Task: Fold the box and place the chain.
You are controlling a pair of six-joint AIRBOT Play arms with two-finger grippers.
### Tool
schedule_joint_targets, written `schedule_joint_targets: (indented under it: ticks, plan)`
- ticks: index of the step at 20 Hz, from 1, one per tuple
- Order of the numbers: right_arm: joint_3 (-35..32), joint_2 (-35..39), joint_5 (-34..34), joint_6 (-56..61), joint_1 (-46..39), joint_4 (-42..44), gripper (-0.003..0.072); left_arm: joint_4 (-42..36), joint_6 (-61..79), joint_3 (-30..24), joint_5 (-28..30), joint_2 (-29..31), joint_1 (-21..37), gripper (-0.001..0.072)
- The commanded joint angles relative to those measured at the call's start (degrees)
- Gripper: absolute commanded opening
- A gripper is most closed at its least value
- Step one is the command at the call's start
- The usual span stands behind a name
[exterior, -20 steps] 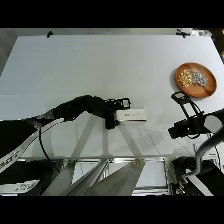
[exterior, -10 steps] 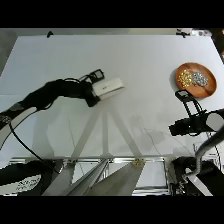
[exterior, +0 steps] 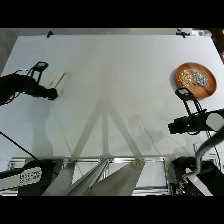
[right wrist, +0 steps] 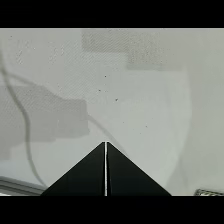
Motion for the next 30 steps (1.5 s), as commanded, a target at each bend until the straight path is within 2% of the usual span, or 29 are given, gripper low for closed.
schedule_joint_targets:
  ticks: [1, 4, 7, 8, 9, 10, 12, 13, 14, 22, 25, 26, 27, 28, 29, 30]
  plan:
    - [0.02, -0.02, -0.33, 0.0, -0.04, 0.68, 0.001, 1.75, -2.8, 0.02, 3.5, 0.04, 8.74, 0.0163]
    - [0.02, -0.02, -0.35, 0.0, -0.04, 0.87, 0.0011, 1.68, -3.08, 0.02, 4.98, 0.04, 12.98, 0.0153]
    - [0.02, -0.02, -0.31, 0.02, -0.04, 1.11, 0.0011, 1.84, -3.54, 0.02, 6.29, 0.02, 14.36, 0.0166]
    - [0.02, -0.02, -0.26, 0.0, -0.04, 1.62, 0.0011, 1.84, -3.34, 0.02, 6.99, 0.04, 14.32, 0.0268]
    - [0.02, -0.02, -0.2, 0.0, -0.04, 2.05, 0.0011, 1.68, -3.39, 0.02, 7.61, 0.04, 14.32, 0.0408]
    - [0.02, -0.02, -0.2, 0.0, -0.04, 2.38, 0.0011, 1.86, -3.37, 0.02, 8.37, 0.07, 14.34, 0.0497]
    - [0.02, -0.02, -0.17, 0.0, -0.04, 2.62, 0.0011, 1.95, -2.95, 0.02, 9.11, 0.37, 14.34, 0.052]
    - [0.02, -0.02, -0.04, 0.0, -0.04, 2.93, 0.0011, 1.9, -2.75, 0.02, 9.29, 0.79, 14.32, 0.0591]
    - [0.02, -0.02, 0.26, -0.02, -0.04, 3.39, 0.0011, 1.64, -2.78, 0.02, 9.33, 1.44, 14.34, 0.0707]
    - [0.02, -0.02, 1.31, -0.09, -0.04, 4.07, 0.0011, 1.29, -3.06, 0.02, 12.63, 10.45, 14.32, 0.0699]
    - [0.02, -0.02, 0.9, -0.04, -0.04, 4.42, 0.0011, -8.52, -3.41, 0.02, 18.86, 14.12, 14.32, 0.0695]
    - [0.02, -0.02, 0.96, -0.04, -0.04, 4.74, 0.0011, -12.09, -3.43, 0.0, 22.45, 14.78, 14.05, 0.0659]
    - [0.02, -0.02, 1.46, -0.02, -0.04, 5.18, 0.0015, -13.64, -3.43, -0.07, 25.97, 15.13, 13.4, 0.0492]
    - [0.02, -0.02, 2.36, 0.15, -0.04, 5.79, 0.0015, -13.6, -3.34, -0.28, 29.57, 15.28, 12.2, 0.0265]
    - [0.02, -0.02, 3.28, 0.26, -0.04, 6.49, 0.0015, -13.25, -2.97, -1.05, 32.61, 15.37, 10.64, 0.0126]
    - [0.02, -0.02, 3.96, 0.35, -0.04, 7.1, 0.0015, -12.96, -3.45, -2.45, 34.23, 15.43, 9.14, 0.0107]
